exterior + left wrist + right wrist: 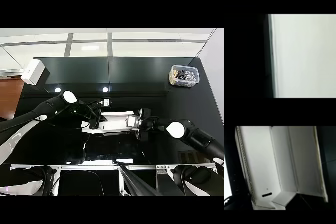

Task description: Fold the box and place the chain.

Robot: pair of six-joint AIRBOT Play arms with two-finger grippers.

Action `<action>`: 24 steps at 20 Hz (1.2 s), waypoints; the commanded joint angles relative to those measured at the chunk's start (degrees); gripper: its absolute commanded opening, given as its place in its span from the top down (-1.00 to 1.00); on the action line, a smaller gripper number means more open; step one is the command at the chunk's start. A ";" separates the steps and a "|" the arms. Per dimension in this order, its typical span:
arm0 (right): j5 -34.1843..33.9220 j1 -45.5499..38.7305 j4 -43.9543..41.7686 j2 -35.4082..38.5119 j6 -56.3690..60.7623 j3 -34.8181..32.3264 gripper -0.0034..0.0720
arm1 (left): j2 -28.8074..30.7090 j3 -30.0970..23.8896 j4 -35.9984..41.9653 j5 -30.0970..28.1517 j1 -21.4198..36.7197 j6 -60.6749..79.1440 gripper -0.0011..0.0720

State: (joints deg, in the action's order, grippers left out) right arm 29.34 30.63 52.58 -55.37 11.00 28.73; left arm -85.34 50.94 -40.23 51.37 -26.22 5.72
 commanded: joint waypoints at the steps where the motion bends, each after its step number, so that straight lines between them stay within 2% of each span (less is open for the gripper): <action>1: 1.11 -4.04 -5.31 -1.36 -4.31 0.85 -0.99 | -0.04 -0.04 0.00 0.07 -0.04 0.09 0.90; 7: 8.17 -5.99 -19.19 -6.10 -20.79 1.99 -0.99 | -0.04 -0.04 0.00 0.09 -0.04 0.07 0.90; 9: 10.73 -5.99 -19.52 -7.61 -24.06 1.97 -0.99 | -0.04 -0.04 0.00 0.09 -0.04 0.07 0.90; 13: 8.90 -5.99 -20.59 -9.62 -25.27 1.97 -0.99 | -0.04 -0.04 0.00 0.09 -0.04 0.07 0.90; 14: 9.03 -5.99 -21.20 -10.16 -25.92 1.97 -0.88 | -0.04 -0.04 0.00 0.09 -0.04 0.09 0.90; 15: 9.01 -5.99 -21.24 -10.78 -26.49 1.97 -0.86 | -0.04 -0.04 0.00 0.09 -0.04 0.07 0.90; 24: 9.18 -7.06 -21.03 -15.85 -27.15 1.97 -0.86 | -0.04 -0.04 0.15 0.22 -0.09 0.07 0.90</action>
State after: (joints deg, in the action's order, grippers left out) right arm 38.35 24.21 31.62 -69.87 -15.90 30.65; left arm -85.38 50.92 -40.05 51.62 -26.26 5.85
